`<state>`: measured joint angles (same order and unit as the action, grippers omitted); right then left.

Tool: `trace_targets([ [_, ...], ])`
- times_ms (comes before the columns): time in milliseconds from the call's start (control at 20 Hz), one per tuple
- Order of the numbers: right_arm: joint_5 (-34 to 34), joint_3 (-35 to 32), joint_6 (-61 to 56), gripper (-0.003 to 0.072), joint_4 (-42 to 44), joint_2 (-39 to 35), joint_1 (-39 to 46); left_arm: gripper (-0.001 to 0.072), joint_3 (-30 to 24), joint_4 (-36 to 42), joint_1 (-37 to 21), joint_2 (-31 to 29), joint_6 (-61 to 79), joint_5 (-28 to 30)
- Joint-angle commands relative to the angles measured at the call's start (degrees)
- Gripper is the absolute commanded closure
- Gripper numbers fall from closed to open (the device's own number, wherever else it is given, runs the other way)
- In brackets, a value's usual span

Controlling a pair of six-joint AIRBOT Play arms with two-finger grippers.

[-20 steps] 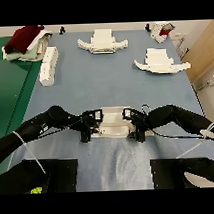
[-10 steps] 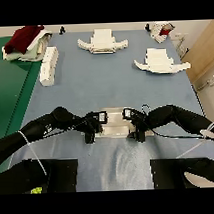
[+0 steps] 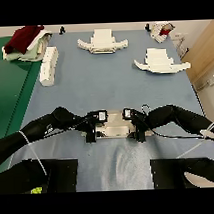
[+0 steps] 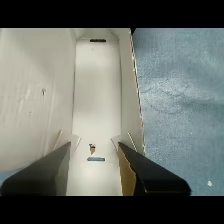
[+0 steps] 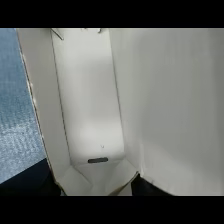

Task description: Fold the box.

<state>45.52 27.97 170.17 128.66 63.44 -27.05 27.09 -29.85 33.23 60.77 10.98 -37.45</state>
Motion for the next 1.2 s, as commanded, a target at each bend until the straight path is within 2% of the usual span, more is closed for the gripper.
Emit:
trace_targets([
  [0,-0.1,0.0,-0.2,0.0242,0.1,0.0,0.0,0.024,0.0,0.1,0.0,0.6,0.0,-0.6],
  [350,0.0,0.0,-0.2,0.0242,0.1,0.0,0.0,0.0243,0.1,-0.5,0.0,0.6,-2.8,-0.6],
  [400,0.0,0.0,-0.2,0.0242,0.1,0.0,0.0,0.0357,0.3,-2.4,0.0,0.3,-5.5,-0.6],
  [450,0.0,0.0,-0.2,0.0242,0.1,0.0,0.0,0.0641,0.7,-6.0,0.0,-0.2,-9.2,-0.7],
  [500,0.0,0.0,-0.2,0.0242,0.1,0.0,0.0,0.0695,1.1,-10.8,0.0,-1.2,-14.5,-0.7],
  [600,0.0,0.0,-0.2,0.0242,0.1,0.0,0.0,0.0695,2.2,-17.4,-0.1,-3.8,-24.9,-2.2],
  [750,0.0,0.0,-0.2,0.0242,0.1,0.0,0.0,0.0695,3.1,-21.7,-0.2,-9.6,-38.6,-6.4],
  [900,0.0,0.0,-0.2,0.0242,0.1,0.0,0.0,0.0695,3.0,-27.1,-2.6,-15.9,-58.8,-9.3],
  [1050,0.0,0.0,-0.2,0.0242,0.1,0.0,0.0,0.0695,3.0,-37.0,-11.8,-19.7,-80.4,-13.9],
  [1150,0.0,0.0,-0.2,0.0242,0.1,0.0,0.0,0.0695,3.0,-38.1,-21.2,-19.4,-85.9,-19.2],
])
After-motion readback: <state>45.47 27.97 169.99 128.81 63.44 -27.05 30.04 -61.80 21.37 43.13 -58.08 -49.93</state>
